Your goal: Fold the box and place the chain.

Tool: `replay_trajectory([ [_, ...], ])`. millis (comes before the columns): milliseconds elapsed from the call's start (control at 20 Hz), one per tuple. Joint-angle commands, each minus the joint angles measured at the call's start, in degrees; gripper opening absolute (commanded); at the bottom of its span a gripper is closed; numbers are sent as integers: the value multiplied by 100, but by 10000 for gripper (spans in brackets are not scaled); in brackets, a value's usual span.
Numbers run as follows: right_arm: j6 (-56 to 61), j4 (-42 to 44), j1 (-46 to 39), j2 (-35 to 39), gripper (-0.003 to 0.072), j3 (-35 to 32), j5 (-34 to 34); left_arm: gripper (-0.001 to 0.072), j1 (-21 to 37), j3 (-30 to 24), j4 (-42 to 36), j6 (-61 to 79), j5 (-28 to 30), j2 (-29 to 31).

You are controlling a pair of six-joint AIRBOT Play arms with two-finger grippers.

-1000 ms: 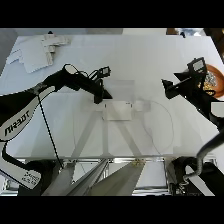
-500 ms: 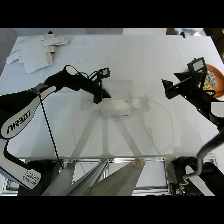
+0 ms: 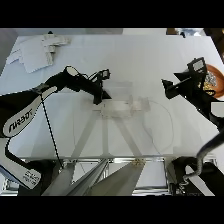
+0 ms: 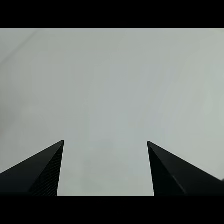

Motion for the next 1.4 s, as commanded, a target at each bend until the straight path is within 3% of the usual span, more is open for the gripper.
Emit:
replay_trajectory([
  [0,0,2,-2,4,579,7,2,12,7,-4,20,31,-4,-4],
  [1100,166,131,52,4,581,9,85,13,-4,-4,22,11,-4,-2],
  [1150,144,17,63,7,598,11,238,13,-4,-4,20,11,-4,-2],
  [1200,138,-76,63,7,704,11,520,13,-4,-4,20,11,-4,-2],
  [1350,-146,-328,63,9,705,22,1648,13,-4,-4,22,11,-4,-2],
])
